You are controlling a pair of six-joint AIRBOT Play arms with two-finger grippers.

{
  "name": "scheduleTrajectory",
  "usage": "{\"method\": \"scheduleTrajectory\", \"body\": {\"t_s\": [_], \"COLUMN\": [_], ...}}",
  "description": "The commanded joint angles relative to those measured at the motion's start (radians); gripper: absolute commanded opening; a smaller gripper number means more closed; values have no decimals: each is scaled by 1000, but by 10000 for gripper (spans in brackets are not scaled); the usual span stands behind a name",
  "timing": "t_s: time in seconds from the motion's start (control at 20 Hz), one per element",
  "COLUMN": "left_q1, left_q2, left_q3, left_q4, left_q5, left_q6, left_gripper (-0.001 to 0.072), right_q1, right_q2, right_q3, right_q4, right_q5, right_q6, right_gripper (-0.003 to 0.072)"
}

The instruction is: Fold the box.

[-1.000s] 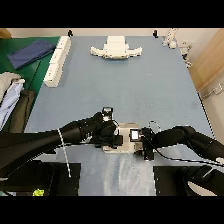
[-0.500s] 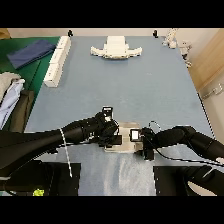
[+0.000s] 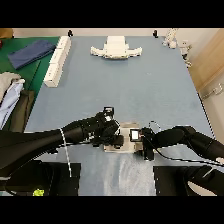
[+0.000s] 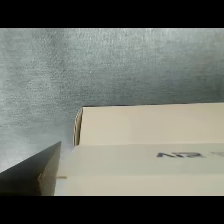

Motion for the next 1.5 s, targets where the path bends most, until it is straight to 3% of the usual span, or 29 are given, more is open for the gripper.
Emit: {"method": "scheduleTrajectory", "body": {"t_s": [0.0, 0.3, 0.35, 0.45, 0.5, 0.9, 1.05, 1.15, 1.3, 1.45], "left_q1": [1, 4, 4, 4, 2, 2, 2, 54, 167, 306], "left_q2": [1, 35, 54, 92, 112, 136, 138, 166, 286, 476], "left_q3": [3, 180, 215, 259, 261, 261, 259, 234, 108, -87], "left_q4": [-2, 74, 101, 128, 127, 145, 140, 83, -7, -138], "left_q5": [-3, -276, -325, -393, -395, -373, -360, -353, -256, -89], "left_q6": [0, 87, 114, 118, 124, 140, 359, 523, 826, 1266], "left_gripper": [613, 612, 560, 174, 16, 16, 15, 13, 10, 14], "right_q1": [0, 0, 0, 1, 0, 1, 0, 0, 1, 1], "right_q2": [0, 0, 0, 0, 0, 0, 0, 0, 0, 0], "right_q3": [0, 0, 0, 0, 0, 0, 0, 0, 0, 0], "right_q4": [0, 0, 0, 0, 0, 0, 0, 0, 0, 0], "right_q5": [0, 0, 0, 0, 0, 0, 0, 0, 0, 0], "right_q6": [0, 0, 0, 0, 0, 0, 0, 0, 0, 0], "right_gripper": [567, 567, 567, 567, 567, 567, 567, 567, 567, 567]}}
